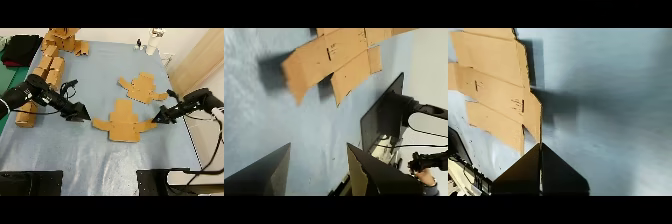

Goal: Fold the box.

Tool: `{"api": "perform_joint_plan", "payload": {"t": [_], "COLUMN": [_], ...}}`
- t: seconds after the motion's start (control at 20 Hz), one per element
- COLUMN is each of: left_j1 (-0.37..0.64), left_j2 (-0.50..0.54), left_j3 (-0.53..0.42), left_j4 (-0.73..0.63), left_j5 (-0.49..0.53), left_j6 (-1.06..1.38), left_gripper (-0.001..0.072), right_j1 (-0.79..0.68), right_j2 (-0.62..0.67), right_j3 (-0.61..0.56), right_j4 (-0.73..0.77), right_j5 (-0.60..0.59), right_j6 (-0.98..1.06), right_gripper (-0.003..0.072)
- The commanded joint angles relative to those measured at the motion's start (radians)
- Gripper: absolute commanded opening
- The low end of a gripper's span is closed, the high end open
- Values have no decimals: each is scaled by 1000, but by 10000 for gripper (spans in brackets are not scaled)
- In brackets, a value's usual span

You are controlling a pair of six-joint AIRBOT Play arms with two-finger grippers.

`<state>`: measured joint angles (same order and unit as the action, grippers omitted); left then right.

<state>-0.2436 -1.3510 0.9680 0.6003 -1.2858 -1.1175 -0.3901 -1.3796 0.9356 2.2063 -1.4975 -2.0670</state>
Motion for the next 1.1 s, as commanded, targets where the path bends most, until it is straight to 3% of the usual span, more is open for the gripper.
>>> {"api": "perform_joint_plan", "payload": {"t": [0.0,0.35,0.6,0.75,0.8,0.9,1.05], "left_j1": [1,2,2,2,2,2,2], "left_j2": [0,34,173,257,266,266,266], "left_j3": [-80,-107,-153,-232,-246,-248,-248], "left_j4": [-3,-2,7,21,27,27,27], "left_j5": [-19,-53,-63,13,40,65,86], "left_j6": [3,11,-1,-1,-2,-2,-2], "left_gripper": [532,532,532,533,533,533,532], "right_j1": [135,306,311,311,311,311,311], "right_j2": [174,516,596,585,573,541,481], "right_j3": [-198,-428,-456,-456,-455,-455,-455], "right_j4": [31,-112,-224,-214,-195,-146,-55], "right_j5": [180,201,146,192,219,260,268], "right_j6": [57,237,295,298,297,296,255], "right_gripper": [0,0,0,3,23,335,341]}}
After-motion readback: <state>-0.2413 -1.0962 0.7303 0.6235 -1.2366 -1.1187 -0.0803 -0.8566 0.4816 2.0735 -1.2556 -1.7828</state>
